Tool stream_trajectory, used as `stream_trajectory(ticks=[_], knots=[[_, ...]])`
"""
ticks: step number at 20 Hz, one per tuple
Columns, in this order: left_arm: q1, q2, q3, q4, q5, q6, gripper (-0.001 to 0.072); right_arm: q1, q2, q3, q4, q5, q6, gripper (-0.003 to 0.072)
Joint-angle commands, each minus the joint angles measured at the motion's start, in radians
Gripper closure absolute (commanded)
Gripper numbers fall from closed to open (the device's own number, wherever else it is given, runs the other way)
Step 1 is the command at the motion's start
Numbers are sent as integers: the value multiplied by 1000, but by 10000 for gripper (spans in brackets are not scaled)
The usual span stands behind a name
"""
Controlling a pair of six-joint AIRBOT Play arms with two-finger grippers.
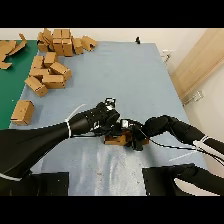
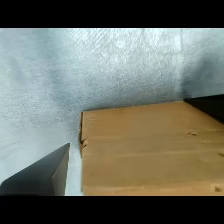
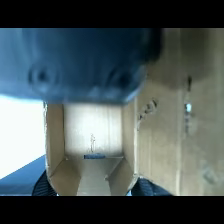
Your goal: Fold the box.
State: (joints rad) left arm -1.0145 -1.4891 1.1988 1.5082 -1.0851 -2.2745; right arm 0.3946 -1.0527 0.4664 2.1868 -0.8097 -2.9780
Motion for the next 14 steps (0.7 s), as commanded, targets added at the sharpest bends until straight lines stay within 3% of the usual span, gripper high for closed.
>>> stream_trajectory(ticks=[1, 4, 7, 14], knots=[[0, 45, 1, 24, -24, -1, 232, 0, 0, 0, 0, 0, 0, 191], [0, 90, 1, 45, -38, -1, 232, 0, 0, 0, 0, 0, 0, 191], [0, 126, 1, 95, -115, -2, 232, 0, 0, 0, 0, 0, 0, 191], [0, 132, 1, 117, -172, 12, 233, 0, 0, 0, 0, 0, 0, 191]])
